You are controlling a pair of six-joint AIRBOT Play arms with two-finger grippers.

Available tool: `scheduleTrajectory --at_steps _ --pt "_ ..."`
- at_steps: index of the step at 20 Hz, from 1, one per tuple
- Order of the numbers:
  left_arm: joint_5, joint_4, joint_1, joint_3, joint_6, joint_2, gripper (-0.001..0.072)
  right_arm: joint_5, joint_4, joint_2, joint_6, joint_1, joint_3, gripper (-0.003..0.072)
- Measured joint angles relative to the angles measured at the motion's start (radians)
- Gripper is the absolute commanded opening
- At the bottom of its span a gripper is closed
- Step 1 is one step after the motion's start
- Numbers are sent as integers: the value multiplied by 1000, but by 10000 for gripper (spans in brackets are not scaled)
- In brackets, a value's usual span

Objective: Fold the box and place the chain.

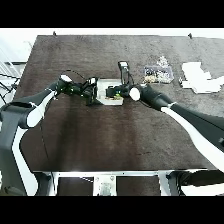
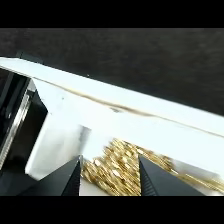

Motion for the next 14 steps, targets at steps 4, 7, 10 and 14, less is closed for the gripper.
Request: scheduleTrajectory --at_steps 4,7,10,14 --pt "0 0 0 0 0 0 536 60 -64 121 -40 -121 -61 442" --pt "0 0 0 0 0 0 536 21 -76 128 -1 -270 -118 525" --pt "0 0 0 0 0 0 536 -48 3 42 10 -378 -116 523" --pt "0 0 0 0 0 0 536 -96 114 -109 -55 -423 -6 461"
